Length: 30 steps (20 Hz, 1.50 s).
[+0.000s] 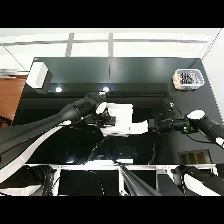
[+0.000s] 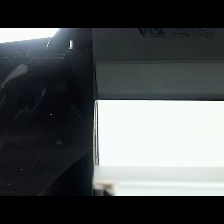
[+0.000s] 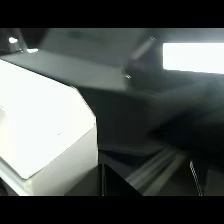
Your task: Fold the box and place the chain.
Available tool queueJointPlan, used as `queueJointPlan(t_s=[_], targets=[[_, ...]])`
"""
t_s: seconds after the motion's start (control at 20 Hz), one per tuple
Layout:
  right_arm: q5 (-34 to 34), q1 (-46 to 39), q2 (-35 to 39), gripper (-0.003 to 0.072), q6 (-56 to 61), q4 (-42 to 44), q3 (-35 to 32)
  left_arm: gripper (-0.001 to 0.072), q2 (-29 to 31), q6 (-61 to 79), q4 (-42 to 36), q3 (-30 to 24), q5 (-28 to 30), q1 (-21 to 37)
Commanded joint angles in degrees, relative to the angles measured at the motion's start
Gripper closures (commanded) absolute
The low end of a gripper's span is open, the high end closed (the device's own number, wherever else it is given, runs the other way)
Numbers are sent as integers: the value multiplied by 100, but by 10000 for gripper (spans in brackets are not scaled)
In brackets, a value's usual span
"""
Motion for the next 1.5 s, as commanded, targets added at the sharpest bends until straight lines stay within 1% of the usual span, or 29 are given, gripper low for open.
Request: queueJointPlan(t_s=[0.0,0.05,0.1,0.15,0.25,0.3,0.35,0.4,0.45,0.5,0.65,0.8,0.9,1.15,1.35,1.4,1.45], targets=[[365,122,-79,389,-118,131,350,683,-4,-2,-20,-2,4,-2],[546,122,-79,68,-186,138,393,683,-4,-2,-20,-2,7,-2],[643,122,-79,55,-210,140,415,683,-4,-2,-17,-2,11,-2],[660,129,-79,56,-208,190,417,683,-4,-2,-17,-2,24,0],[466,299,-79,58,-133,306,420,683,-4,-2,-15,-2,72,0],[374,446,-79,122,-118,404,417,684,-4,-2,-15,-2,98,-2],[245,634,-79,146,-37,472,420,683,-4,-2,-15,-2,103,0],[151,802,-79,146,79,461,435,683,-4,-2,-15,-2,118,0],[127,944,-81,220,168,356,492,683,-4,-2,-15,-2,122,-2],[61,1049,-79,270,387,208,573,684,-4,-2,-15,-2,125,0],[-205,1346,-81,272,857,-55,815,683,-4,-2,-13,-2,164,0],[-551,1705,-81,272,1563,-662,1051,683,-4,-2,-15,-2,168,0],[-662,1923,-83,272,2079,-1128,1231,683,-4,-2,-15,-2,184,0],[-671,2507,-199,273,3436,-2389,1700,683,-4,-2,-15,-2,184,-2],[-614,2826,-525,273,3893,-2553,2035,683,-4,0,-15,-2,186,-2],[-568,2900,-625,294,3985,-2621,2144,683,-4,0,-17,-2,184,-2],[-496,2966,-713,350,4096,-2778,2243,683,-4,0,-15,-2,186,-2]])
